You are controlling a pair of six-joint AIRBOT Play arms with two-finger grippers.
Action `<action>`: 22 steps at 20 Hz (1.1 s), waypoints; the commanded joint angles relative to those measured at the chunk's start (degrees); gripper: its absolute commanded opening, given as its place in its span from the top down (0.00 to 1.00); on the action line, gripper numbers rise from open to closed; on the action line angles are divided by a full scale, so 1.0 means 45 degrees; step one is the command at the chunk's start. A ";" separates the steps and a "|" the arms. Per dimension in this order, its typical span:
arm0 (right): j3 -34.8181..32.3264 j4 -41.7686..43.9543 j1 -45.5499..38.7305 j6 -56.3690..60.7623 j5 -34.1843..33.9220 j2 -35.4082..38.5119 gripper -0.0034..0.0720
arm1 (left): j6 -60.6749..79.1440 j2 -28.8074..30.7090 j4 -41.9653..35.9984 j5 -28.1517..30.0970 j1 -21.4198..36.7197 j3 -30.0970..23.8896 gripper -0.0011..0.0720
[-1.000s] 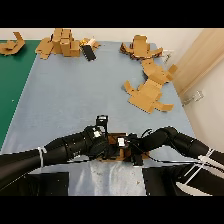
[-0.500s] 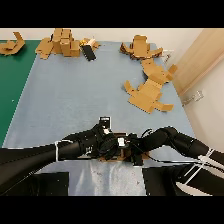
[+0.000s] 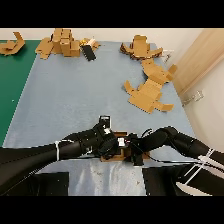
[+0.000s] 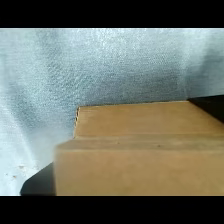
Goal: Fold the box.
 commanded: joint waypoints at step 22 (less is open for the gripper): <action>0.0015 0.0005 0.0000 0.0000 0.0010 0.0000 0.36 | -0.0772 -0.0466 0.0301 -0.0971 0.0015 0.0015 0.56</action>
